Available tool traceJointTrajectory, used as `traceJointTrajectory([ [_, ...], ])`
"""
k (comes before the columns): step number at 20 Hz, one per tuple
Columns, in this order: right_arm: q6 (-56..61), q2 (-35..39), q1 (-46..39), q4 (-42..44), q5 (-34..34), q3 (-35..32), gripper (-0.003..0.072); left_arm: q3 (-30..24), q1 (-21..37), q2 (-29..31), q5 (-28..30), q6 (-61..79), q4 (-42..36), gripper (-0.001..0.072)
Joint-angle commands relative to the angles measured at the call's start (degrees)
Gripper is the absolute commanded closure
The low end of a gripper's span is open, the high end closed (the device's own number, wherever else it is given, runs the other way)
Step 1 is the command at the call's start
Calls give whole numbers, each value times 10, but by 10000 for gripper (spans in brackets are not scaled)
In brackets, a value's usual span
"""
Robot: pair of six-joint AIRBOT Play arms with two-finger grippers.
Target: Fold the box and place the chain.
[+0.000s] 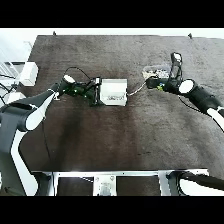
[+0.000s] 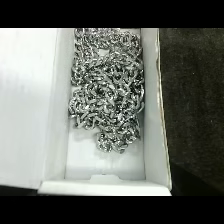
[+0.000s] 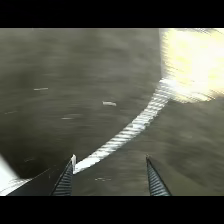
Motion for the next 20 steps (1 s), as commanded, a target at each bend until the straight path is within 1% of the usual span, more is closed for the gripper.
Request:
traceJointTrajectory([
  [1,-9,-80,-35,43,-21,28,144,0,0,0,0,0,0,411],
  [4,-9,-162,-27,66,-17,101,153,0,0,0,0,0,0,411],
  [5,-8,-185,-23,72,-7,127,155,0,0,0,0,0,0,411],
  [9,-8,-254,-19,86,28,200,174,0,0,0,0,0,0,411],
  [10,-8,-266,-19,86,29,212,199,0,0,0,0,0,0,411],
  [11,-8,-275,-19,86,29,220,284,0,0,0,0,0,0,410],
  [13,-9,-285,-19,86,27,229,406,0,0,0,0,0,0,411],
  [14,-19,-285,-19,86,27,229,582,0,0,0,0,0,0,411],
  [15,-19,-281,-19,86,27,229,679,0,0,0,0,0,0,411],
  [17,-22,-250,-18,85,56,229,680,0,0,0,0,0,0,411],
  [20,-54,-154,-6,85,129,229,680,0,0,0,0,0,0,411],
])
